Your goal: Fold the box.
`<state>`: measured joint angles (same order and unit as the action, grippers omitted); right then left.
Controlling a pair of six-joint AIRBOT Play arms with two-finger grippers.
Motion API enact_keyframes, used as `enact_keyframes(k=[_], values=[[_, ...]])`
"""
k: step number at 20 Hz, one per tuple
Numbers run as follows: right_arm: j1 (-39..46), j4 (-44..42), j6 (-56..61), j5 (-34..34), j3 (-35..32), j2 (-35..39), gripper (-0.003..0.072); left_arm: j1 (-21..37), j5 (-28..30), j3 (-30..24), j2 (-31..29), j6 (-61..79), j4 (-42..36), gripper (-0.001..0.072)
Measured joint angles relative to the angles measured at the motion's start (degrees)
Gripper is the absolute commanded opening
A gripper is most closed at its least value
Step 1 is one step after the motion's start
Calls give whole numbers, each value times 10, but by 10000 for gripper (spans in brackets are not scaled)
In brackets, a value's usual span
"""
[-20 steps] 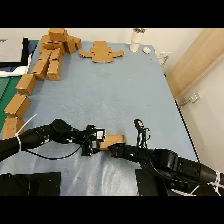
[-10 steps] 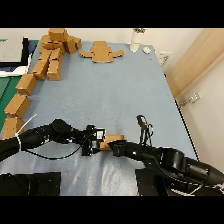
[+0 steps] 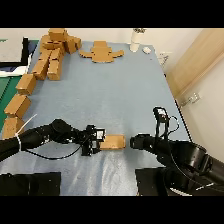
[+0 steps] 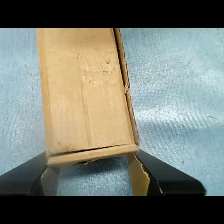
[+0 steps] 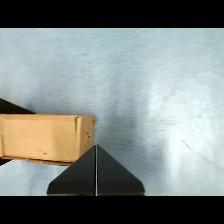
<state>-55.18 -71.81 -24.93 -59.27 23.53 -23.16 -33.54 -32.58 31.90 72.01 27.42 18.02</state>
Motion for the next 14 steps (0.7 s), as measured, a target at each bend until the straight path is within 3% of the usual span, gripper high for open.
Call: enact_keyframes(k=[3, 11, 12, 13, 14], values=[[2, 5, 42, -5, 4, -28, 7, -1, 0, 0, 0, 0, 0, 371], [3, 9, 124, 58, 5, -74, 7, -1, -4, 0, 0, 0, 0, 373], [3, 9, 129, 62, 5, -76, 7, -1, -5, 0, 0, 0, 0, 450], [3, 9, 134, 62, 5, -77, 7, -1, -7, 0, 1, 0, 0, 687], [3, 10, 138, 65, 5, -78, 7, -1, -8, 0, 1, 0, 0, 720]])
